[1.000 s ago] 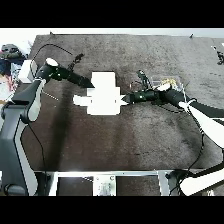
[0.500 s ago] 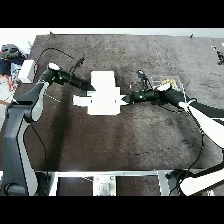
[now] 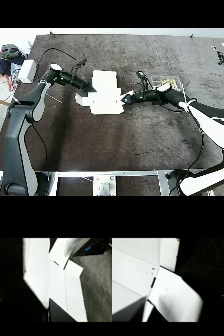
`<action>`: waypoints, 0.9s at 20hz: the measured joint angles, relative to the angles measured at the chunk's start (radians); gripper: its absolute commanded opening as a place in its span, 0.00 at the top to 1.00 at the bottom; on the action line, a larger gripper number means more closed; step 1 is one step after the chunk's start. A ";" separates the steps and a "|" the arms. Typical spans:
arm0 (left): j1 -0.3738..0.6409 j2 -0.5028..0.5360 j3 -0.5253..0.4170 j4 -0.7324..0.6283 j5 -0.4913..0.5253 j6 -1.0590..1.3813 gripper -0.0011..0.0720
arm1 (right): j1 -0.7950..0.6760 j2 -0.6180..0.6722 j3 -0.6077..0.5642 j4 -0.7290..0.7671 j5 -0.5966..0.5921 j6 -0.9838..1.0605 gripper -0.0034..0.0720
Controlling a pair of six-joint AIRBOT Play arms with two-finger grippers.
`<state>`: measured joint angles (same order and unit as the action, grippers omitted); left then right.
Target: Fold the box and place the chain.
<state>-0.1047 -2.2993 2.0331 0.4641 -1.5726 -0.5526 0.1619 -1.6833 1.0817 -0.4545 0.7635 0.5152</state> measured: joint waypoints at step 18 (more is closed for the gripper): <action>-0.011 0.037 -0.039 -0.053 0.080 0.705 0.98 | -0.182 0.124 0.000 -0.033 0.013 -0.056 0.21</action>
<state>-0.1162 -2.2623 1.9938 0.4110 -1.4929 0.1528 -0.0204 -1.5589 1.0813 -0.4877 0.7769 0.4587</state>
